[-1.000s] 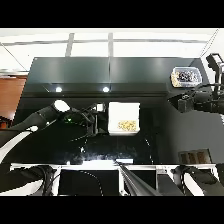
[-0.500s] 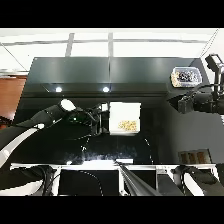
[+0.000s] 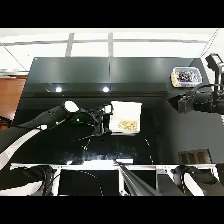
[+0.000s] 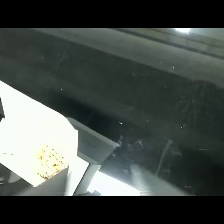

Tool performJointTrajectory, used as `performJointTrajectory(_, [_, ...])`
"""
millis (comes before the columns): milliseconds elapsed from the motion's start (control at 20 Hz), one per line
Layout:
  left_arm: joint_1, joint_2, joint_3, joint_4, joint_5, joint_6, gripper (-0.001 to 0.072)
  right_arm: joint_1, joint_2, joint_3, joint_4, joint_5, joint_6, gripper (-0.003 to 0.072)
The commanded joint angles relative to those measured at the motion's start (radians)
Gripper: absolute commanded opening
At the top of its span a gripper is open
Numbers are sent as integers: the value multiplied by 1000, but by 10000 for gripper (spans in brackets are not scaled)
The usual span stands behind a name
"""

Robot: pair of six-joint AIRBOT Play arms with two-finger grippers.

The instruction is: Fold the box and place the chain.

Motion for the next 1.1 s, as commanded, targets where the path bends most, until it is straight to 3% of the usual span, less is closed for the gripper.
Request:
performJointTrajectory(0, [-16, -3, 3, 7, 26, 2, 613, 1, -1, 0, -1, -5, 0, 709])
performJointTrajectory(50, [-16, -3, 3, 8, 26, 2, 464, 5, -10, 1, -5, -11, 1, 709])
performJointTrajectory(100, [-16, -3, 3, 8, 26, 2, 381, 14, -34, 1, -8, -25, 10, 709])
performJointTrajectory(300, [-16, -3, 2, 10, 26, 2, 382, 109, -274, 81, 4, -203, 55, 706])
performJointTrajectory(450, [-16, -3, 2, 11, 26, 2, 383, 195, -539, 216, 6, -165, -15, 706])
performJointTrajectory(550, [-16, -3, 2, 11, 26, 2, 382, 228, -643, 246, 38, -137, -156, 706])
performJointTrajectory(750, [-16, -3, 2, 11, 26, 2, 382, 238, -663, 246, 106, 76, -548, 705])
performJointTrajectory(950, [-16, -3, 2, 12, 26, 2, 383, 236, -632, 245, 118, 187, -566, 705])
performJointTrajectory(1050, [-18, -3, 2, 13, 26, 2, 383, 234, -543, 216, 112, 189, -566, 705])
